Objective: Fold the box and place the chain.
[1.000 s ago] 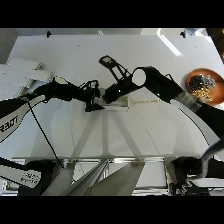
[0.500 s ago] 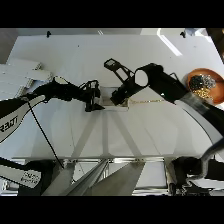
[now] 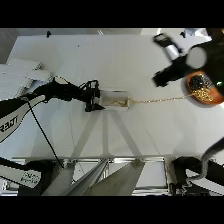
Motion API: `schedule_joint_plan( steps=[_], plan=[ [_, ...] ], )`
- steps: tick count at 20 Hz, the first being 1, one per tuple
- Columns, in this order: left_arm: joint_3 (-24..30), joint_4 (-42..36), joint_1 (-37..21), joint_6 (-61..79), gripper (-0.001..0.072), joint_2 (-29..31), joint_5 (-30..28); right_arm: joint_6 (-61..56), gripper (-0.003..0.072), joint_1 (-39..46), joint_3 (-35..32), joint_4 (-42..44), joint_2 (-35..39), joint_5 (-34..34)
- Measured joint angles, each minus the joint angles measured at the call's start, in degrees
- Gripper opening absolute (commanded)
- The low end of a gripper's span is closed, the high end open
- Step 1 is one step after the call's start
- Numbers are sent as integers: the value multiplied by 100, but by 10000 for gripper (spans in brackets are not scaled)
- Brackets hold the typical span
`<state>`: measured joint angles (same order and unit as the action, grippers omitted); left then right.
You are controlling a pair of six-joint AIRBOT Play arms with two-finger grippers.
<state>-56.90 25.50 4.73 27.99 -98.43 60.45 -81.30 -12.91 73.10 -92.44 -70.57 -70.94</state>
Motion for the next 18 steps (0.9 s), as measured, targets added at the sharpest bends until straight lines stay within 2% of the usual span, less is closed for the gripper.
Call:
schedule_joint_plan(
  steps=[3,6,9,13,15,18],
  plan=[
    [0,0,0,0,374,0,0,-42,317,1285,-31,-74,42,131],
    [0,0,0,0,374,0,0,-57,321,2535,-247,181,-24,579],
    [0,0,0,2,374,0,0,120,344,3351,-509,420,-358,931],
    [0,0,0,0,374,0,0,269,348,3860,-651,492,-1019,1403],
    [0,0,0,0,374,0,0,295,444,3960,-680,391,-1287,1506],
    [0,0,0,0,374,0,0,315,458,4030,-697,138,-1565,1567]
  ],
)
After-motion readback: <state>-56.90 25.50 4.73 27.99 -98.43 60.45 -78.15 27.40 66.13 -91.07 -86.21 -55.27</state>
